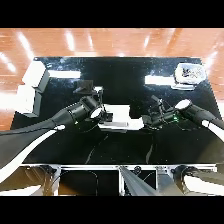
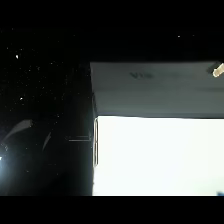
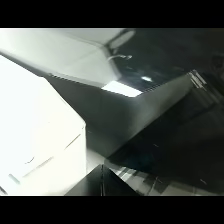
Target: Fold the box and place the chain.
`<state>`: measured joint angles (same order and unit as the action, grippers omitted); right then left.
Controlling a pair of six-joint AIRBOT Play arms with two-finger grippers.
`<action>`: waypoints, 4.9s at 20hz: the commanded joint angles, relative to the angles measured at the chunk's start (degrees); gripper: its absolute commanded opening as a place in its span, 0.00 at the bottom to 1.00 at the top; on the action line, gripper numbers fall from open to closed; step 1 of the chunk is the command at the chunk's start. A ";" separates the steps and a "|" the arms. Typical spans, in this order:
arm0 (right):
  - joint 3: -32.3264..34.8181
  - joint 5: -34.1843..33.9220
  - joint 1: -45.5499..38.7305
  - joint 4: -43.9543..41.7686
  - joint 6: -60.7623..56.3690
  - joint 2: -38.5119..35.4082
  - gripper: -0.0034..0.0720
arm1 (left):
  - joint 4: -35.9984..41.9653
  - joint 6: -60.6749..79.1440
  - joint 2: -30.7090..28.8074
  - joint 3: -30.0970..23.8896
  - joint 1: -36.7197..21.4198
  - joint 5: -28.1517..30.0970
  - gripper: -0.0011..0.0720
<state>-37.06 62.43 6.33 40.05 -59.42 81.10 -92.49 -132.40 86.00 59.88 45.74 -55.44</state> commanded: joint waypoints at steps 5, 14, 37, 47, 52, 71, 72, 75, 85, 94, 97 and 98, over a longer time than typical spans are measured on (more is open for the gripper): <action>-0.09 2.47 1.84 -2.12 3.98 0.28 0.73 | -0.02 0.02 0.02 -0.02 0.04 0.11 0.05; -3.58 3.89 1.88 -8.87 4.07 0.22 0.69 | -0.02 0.24 0.02 -0.02 0.04 0.00 0.05; -19.26 -9.86 29.00 33.66 -45.48 -0.42 0.98 | -0.02 0.46 0.02 -0.02 0.04 -0.04 0.05; -20.31 -6.71 33.42 45.90 -61.16 -0.42 0.98 | -0.02 0.44 0.02 -0.02 0.04 -0.07 0.05; -20.31 -5.88 35.01 47.78 -65.77 -0.42 0.92 | 0.00 0.44 0.02 -0.02 0.04 0.13 0.05; -20.31 -9.09 37.00 49.96 -65.92 -0.24 0.15 | 0.00 0.44 0.02 -0.02 0.04 0.33 0.05; -20.31 -9.16 37.00 49.96 -65.72 -0.24 0.15 | 0.00 0.44 0.02 -0.02 0.04 0.39 0.05; -20.31 -9.07 37.00 49.35 -65.75 -0.24 0.43 | 0.00 0.44 0.02 -0.02 0.07 0.61 0.05; -20.76 -7.21 37.00 49.09 -66.01 -0.17 0.53 | 0.22 0.44 0.02 -0.02 0.07 0.87 0.05; -20.76 -7.17 36.52 51.45 -67.04 1.55 0.53 | 0.22 0.44 0.02 -0.02 0.07 0.96 0.05; -20.76 -7.19 36.54 51.91 -67.06 1.99 0.53 | 0.42 0.44 0.02 -0.02 0.07 0.98 0.05; -20.76 -7.21 36.54 51.91 -67.06 2.19 0.53 | 0.42 0.44 0.02 -0.02 0.07 0.98 0.05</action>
<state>-57.78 55.22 42.92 91.50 -126.30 82.87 -92.18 -131.92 86.00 59.88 45.76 -54.52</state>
